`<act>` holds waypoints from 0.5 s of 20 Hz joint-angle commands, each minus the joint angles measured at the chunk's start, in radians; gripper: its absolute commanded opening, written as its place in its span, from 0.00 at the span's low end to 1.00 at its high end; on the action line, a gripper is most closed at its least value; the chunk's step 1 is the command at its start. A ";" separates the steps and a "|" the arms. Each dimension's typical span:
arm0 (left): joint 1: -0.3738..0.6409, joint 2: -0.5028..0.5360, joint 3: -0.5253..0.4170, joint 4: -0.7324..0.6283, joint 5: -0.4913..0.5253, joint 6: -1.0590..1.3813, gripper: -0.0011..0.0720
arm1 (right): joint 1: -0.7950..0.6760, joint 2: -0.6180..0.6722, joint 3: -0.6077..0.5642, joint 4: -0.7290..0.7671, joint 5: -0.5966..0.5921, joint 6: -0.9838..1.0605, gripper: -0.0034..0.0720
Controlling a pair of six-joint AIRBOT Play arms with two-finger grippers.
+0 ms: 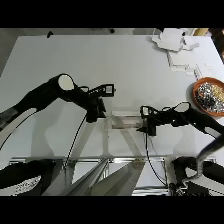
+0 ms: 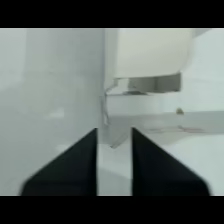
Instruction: Fold the box and place the chain.
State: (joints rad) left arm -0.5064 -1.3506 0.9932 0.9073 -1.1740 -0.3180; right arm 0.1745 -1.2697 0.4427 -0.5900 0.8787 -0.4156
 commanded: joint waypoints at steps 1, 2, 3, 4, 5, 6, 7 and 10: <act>-0.026 0.105 0.000 0.043 -0.116 -0.094 0.04 | 0.000 0.000 0.000 0.000 0.000 -0.002 0.65; -0.060 0.119 0.000 0.044 -0.148 -0.104 0.02 | 0.000 0.000 0.000 0.000 0.000 -0.002 0.65; -0.099 0.121 0.000 0.044 -0.156 -0.137 0.02 | 0.000 0.000 0.000 0.000 0.000 -0.002 0.65; -0.146 0.117 0.000 0.048 -0.137 -0.168 0.02 | 0.000 0.000 0.000 0.000 0.000 -0.002 0.65; -0.193 0.113 0.000 0.051 -0.083 -0.182 0.02 | 0.000 0.000 0.000 0.000 0.000 -0.002 0.65; -0.232 0.108 0.000 0.049 -0.009 -0.182 0.02 | 0.000 0.000 0.000 0.000 0.000 -0.002 0.65; -0.267 0.100 0.000 0.042 0.076 -0.182 0.02 | 0.000 0.000 0.000 0.000 0.000 -0.002 0.65; -0.307 0.047 0.001 -0.042 0.306 -0.207 0.02 | 0.000 0.000 0.000 0.000 0.000 -0.002 0.65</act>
State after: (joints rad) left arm -0.7586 -1.2732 0.9932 0.9234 -1.0805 -0.4854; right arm 0.1745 -1.2697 0.4427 -0.5900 0.8787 -0.4171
